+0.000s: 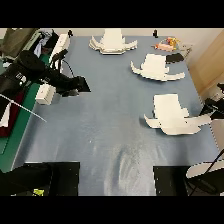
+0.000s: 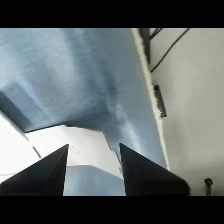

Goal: Fold the box.

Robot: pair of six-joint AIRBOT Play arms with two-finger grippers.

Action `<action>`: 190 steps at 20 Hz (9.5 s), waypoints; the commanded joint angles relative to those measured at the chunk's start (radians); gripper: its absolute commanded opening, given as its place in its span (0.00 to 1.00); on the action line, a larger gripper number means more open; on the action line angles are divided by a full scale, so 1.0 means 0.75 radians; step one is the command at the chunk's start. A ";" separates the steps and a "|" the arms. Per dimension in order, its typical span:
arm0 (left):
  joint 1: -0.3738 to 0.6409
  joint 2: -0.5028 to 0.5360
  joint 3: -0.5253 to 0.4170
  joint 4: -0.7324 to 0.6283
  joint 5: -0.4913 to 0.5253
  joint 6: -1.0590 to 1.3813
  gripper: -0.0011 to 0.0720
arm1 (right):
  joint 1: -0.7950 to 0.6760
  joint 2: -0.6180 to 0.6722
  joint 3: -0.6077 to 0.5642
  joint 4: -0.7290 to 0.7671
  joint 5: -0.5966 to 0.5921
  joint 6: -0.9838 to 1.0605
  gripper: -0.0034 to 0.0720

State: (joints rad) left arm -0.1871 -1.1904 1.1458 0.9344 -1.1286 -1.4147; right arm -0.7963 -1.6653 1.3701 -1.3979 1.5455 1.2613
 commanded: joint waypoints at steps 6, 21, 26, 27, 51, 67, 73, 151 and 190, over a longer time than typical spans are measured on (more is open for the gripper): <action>-0.001 -0.001 0.000 0.001 -0.006 -0.034 0.97 | 0.001 -0.041 0.021 0.481 0.162 -0.130 0.16; -0.001 0.007 -0.024 0.012 -0.122 0.022 0.81 | 0.449 0.455 -0.643 0.923 -0.233 -0.298 0.05; -0.001 0.172 -0.303 0.006 -0.125 0.051 0.81 | 0.552 0.672 -0.912 0.826 -0.294 -0.201 0.15; 0.000 0.219 -0.360 0.006 -0.121 0.057 0.81 | 0.564 0.673 -0.922 0.787 -0.301 -0.190 0.29; 0.010 0.346 -0.498 -0.119 0.005 0.097 0.81 | 0.859 0.527 -0.941 0.932 -0.369 -0.394 0.05; 0.076 -0.199 -0.382 -0.606 0.043 0.834 0.81 | 1.043 1.005 -1.280 0.931 -0.772 -0.424 0.05; 0.047 -0.494 -0.140 -0.660 -0.093 0.995 0.81 | 1.043 1.000 -1.280 0.931 -0.757 -0.422 0.05; -0.438 0.101 -0.679 -0.793 0.525 2.373 0.03 | 1.043 1.000 -0.989 0.356 -1.118 0.309 0.36; -0.532 0.049 -0.690 -0.642 0.411 2.095 0.03 | 1.419 1.450 -1.087 0.374 -0.449 0.097 0.05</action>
State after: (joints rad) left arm -0.5865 -1.1534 0.6273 0.4522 -0.8192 0.1562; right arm 0.1410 -0.6800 0.5941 -1.1164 1.1179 1.4422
